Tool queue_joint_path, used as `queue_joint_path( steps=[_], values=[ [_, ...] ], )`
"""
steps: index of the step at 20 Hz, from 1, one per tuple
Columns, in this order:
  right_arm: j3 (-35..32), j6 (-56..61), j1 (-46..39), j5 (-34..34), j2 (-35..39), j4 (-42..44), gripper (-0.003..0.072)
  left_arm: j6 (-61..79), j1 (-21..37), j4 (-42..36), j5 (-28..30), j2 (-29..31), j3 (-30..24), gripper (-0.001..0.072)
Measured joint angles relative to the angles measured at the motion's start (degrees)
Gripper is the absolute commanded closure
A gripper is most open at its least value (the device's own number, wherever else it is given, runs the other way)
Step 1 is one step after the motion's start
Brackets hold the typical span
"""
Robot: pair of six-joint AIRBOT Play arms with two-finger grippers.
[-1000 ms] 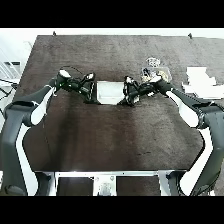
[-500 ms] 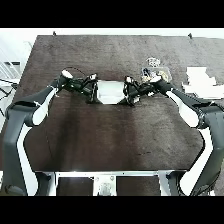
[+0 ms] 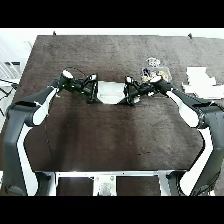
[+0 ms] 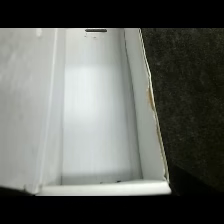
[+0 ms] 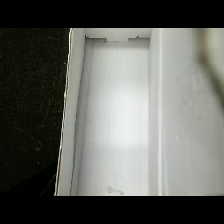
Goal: Fold the box and place the chain.
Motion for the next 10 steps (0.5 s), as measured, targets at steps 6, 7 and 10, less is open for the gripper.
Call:
queue_joint_path(
  steps=[6, 7, 10],
  values=[
    [0.0, -0.02, 0.0, 0.04, 0.0, 0.0, 0.0202, -0.02, 0.0, 0.7, -0.09, -0.17, 0.0, 0.0229],
    [0.0, -0.02, 0.0, 0.07, 0.0, 0.0, 0.0202, -0.04, -0.02, 0.79, -0.09, -0.17, 0.0, 0.0229],
    [0.0, -0.02, 0.0, 0.07, 0.0, 0.0, 0.0202, -0.04, -0.04, 0.96, -0.09, -0.17, -0.04, 0.0229]
  ],
)
